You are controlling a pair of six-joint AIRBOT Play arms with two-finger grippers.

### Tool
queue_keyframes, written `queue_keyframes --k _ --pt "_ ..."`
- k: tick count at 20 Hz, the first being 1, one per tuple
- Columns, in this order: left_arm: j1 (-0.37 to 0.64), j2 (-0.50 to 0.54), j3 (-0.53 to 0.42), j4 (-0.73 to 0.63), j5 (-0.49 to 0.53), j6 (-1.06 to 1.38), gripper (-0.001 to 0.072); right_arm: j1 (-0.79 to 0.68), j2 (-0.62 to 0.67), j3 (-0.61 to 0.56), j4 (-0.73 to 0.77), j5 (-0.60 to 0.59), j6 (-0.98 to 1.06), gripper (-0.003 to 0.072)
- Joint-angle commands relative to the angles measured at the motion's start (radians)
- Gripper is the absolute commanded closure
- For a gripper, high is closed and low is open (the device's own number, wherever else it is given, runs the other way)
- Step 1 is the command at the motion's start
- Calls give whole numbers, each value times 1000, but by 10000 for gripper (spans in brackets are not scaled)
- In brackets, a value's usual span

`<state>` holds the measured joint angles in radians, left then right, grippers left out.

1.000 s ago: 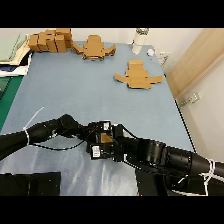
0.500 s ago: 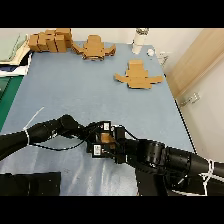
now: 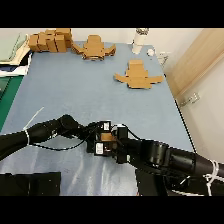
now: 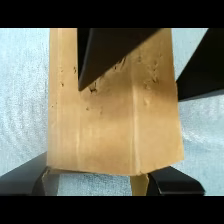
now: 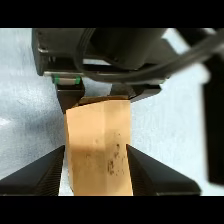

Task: Fold the box.

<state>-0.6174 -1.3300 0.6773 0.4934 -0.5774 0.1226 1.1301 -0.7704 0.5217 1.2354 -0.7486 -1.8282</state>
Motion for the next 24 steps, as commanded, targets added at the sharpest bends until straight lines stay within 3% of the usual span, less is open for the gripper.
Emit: queue_keyframes --k 1,6,10,13,21,22,23,24 --pt "0 0 0 0 -1 0 298 0 90 0 70 -32 3 95" --pt "0 0 0 0 -1 0 298 -65 216 -34 89 -79 4 95" --pt "0 0 0 0 -1 0 298 -123 136 -42 85 -32 -33 106" --pt "0 0 0 0 -1 0 298 -123 66 -41 82 14 -73 161" --pt "0 0 0 0 -1 0 298 -112 59 -41 124 18 -174 154" --pt "0 0 0 0 -1 0 298 -112 59 -41 119 18 -180 143" --pt "0 0 0 0 -1 0 298 -112 58 -41 117 18 -182 57" --pt "0 0 0 0 -1 0 298 -112 53 -41 109 17 -182 33"
